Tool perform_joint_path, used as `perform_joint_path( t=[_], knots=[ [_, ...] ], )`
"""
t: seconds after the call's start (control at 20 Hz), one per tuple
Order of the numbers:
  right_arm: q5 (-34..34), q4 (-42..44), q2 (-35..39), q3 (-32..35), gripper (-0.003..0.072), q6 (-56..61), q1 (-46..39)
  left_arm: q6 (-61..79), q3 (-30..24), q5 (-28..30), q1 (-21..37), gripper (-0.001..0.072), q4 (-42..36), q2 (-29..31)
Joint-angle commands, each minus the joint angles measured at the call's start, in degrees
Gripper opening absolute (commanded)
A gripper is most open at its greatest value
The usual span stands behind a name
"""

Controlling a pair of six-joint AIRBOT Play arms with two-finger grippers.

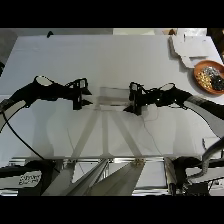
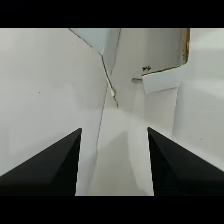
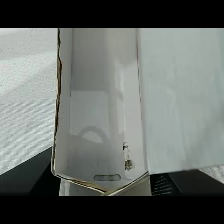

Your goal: Fold the box and place the chain.

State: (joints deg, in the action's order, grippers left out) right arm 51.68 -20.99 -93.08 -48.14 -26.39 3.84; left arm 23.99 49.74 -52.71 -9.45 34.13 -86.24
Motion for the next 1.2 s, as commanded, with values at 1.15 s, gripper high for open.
perform_joint_path(
  t=[1.15],
  knots=[
    [0.02,0.02,-0.02,-0.07,0.0438,0.00,0.02,11.43,-0.17,-1.75,-3.08,0.0322,-3.85,-2.58]
  ],
)
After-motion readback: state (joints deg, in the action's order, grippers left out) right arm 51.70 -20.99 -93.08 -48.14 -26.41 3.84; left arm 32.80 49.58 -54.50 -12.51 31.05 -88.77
